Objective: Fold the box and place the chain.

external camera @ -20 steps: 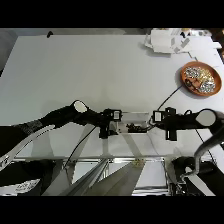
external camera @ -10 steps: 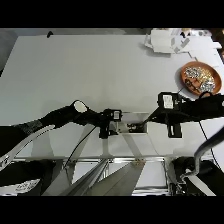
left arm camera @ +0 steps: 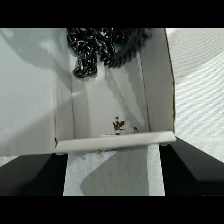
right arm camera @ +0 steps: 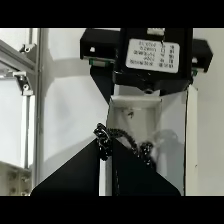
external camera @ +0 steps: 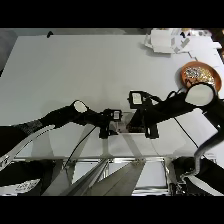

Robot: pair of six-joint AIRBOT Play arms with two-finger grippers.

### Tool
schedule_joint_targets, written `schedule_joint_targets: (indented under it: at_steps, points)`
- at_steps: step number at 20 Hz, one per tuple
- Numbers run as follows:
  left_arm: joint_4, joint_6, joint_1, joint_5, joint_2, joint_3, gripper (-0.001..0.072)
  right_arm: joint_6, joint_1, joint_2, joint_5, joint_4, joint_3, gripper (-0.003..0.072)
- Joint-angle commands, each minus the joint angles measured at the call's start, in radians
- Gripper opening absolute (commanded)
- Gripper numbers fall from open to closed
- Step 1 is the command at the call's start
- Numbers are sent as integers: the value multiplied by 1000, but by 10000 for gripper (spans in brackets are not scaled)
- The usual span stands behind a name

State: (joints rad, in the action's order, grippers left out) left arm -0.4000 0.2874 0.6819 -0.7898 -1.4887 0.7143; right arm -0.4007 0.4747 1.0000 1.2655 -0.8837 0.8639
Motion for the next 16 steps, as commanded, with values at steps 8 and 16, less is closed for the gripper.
schedule_joint_targets:
  at_steps: [8,16]
  points:
    - [0,0,-1,0,0,0,150,-201,-20,-42,-3,-52,-8,242]
    - [0,0,-1,0,0,0,150,-767,-413,-85,-96,-476,46,238]
